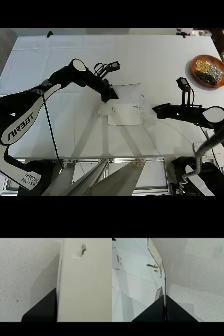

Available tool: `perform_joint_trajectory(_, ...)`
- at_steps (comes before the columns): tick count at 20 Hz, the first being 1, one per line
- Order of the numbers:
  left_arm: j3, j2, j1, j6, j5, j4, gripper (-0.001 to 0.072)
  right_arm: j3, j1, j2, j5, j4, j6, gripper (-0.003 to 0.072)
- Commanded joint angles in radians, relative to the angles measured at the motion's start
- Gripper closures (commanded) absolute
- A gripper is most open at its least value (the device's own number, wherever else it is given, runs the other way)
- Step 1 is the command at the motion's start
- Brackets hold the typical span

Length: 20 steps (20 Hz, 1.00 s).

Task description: Fold the box and place the chain.

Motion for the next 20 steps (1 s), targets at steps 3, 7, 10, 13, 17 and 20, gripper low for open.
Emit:
perform_joint_trajectory(3, 0.0, 0.053, 0.0, -0.036, -0.013, 0.046, 0.0705, 0.0, 0.001, 0.0, 0.039, 0.013, 0.003, 0.0479)
perform_joint_trajectory(7, 0.0, 0.17, 0.0, -0.173, -0.033, 0.224, 0.0707, 0.031, 0.001, 0.003, 0.142, 0.015, 0.008, 0.0259)
perform_joint_trajectory(10, -0.001, 0.261, -0.003, -0.208, -0.122, 0.25, 0.0709, 0.093, 0.0, 0.021, 0.245, 0.014, 0.009, 0.0259)
perform_joint_trajectory(13, -0.037, 0.362, -0.014, -0.234, -0.132, 0.251, 0.071, 0.16, 0.0, 0.082, 0.363, -0.042, 0.06, 0.0259)
perform_joint_trajectory(17, -0.156, 0.499, -0.017, -0.289, -0.139, 0.253, 0.071, 0.174, 0.0, 0.248, 0.416, -0.187, 0.147, 0.0258)
perform_joint_trajectory(20, -0.312, 0.6, -0.017, -0.296, -0.103, 0.251, 0.071, 0.174, 0.0, 0.389, 0.481, -0.296, 0.204, 0.0216)
